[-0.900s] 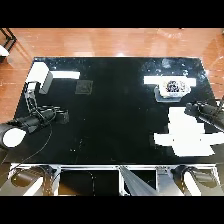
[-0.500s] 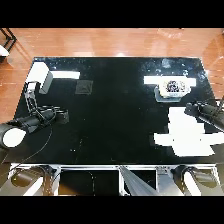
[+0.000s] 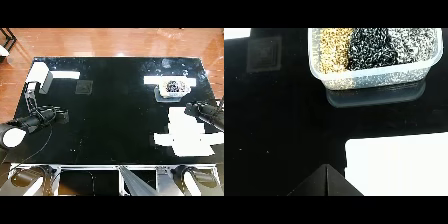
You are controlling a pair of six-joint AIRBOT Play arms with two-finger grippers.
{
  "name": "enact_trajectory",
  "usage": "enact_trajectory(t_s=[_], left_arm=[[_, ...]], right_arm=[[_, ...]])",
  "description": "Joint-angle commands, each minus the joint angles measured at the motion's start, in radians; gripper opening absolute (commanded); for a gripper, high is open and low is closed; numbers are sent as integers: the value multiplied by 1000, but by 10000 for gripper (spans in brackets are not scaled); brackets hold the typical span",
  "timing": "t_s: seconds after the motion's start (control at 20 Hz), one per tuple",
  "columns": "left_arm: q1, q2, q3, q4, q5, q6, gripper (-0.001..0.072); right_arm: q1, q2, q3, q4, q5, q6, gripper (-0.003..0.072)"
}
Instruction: Fold the box and place the chain.
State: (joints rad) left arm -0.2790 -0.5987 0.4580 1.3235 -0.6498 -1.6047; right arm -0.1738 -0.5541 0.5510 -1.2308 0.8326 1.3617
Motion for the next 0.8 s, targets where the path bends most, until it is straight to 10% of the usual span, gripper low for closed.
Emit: enact_trajectory(t_s=[0.0,0.25,0.3,0.4,0.55,0.6,0.65,0.75], left_arm=[[-1,-1,0,0,0,0,15],[-1,-1,0,0,83,0,15],[-1,-1,0,0,118,0,15],[-1,-1,0,-6,171,0,15],[-1,-1,0,-76,231,0,22],[-1,-2,0,-74,234,2,182],[-1,-2,0,-74,229,3,551],[-1,-2,0,-74,222,3,631]], right_arm=[[1,1,-1,1,0,0,19],[1,1,-1,0,-58,0,22],[1,1,-1,-6,-70,0,110],[1,-2,-1,-32,-103,0,711],[0,-31,-1,-85,-122,19,698],[-9,-53,-1,-145,-116,121,697],[-36,-80,0,-217,-109,252,697],[-126,-152,9,-244,-107,306,697]])
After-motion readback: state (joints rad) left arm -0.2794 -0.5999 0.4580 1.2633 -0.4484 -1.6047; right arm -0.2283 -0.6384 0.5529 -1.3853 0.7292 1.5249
